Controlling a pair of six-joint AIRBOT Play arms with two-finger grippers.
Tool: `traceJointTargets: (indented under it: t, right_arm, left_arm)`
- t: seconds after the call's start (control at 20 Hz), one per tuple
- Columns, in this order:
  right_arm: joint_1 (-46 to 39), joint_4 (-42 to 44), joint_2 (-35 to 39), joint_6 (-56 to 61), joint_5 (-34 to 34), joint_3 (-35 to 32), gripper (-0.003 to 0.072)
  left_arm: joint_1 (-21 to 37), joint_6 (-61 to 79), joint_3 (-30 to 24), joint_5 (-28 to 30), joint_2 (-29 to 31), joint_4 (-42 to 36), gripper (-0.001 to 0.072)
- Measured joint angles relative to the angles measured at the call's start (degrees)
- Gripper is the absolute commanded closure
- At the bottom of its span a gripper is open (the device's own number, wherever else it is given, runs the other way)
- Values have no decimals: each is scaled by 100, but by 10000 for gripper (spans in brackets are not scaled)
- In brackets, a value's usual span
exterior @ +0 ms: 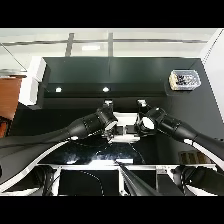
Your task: Fold the box and place the chain.
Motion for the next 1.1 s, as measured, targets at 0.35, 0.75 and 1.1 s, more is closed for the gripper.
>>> traceJointTargets:
  t: [0.35,0.75,1.1]
  right_arm:
    - [0,76,81,-76,46,2,200]
    - [-433,-210,1471,-1023,833,129,199]
    - [-2323,-2015,2809,-1687,721,149,-20]
  left_arm:
    - [0,20,0,-17,-2,7,684]
    - [0,17,0,-17,-2,2,684]
    - [0,17,0,-20,-2,-2,684]
